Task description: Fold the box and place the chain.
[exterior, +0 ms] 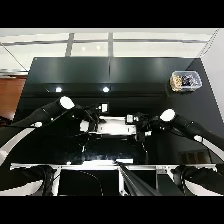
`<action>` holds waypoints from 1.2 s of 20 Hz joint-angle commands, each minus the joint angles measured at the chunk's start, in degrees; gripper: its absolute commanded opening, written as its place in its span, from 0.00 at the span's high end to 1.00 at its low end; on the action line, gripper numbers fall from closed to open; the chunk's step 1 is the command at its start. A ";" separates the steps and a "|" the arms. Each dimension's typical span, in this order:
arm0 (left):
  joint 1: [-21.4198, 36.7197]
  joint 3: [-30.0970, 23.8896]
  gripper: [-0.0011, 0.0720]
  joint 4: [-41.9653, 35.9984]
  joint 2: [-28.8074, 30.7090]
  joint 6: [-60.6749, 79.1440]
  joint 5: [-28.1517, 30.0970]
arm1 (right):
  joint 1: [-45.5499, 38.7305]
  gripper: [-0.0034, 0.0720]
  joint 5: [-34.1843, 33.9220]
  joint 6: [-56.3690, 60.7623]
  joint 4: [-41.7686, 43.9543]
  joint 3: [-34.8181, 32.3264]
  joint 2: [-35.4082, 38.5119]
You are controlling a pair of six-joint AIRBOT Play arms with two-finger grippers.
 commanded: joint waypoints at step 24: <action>-0.02 -0.02 0.95 -0.02 0.00 -1.11 0.15 | -1.60 0.14 -0.31 6.34 -6.01 -0.15 -0.46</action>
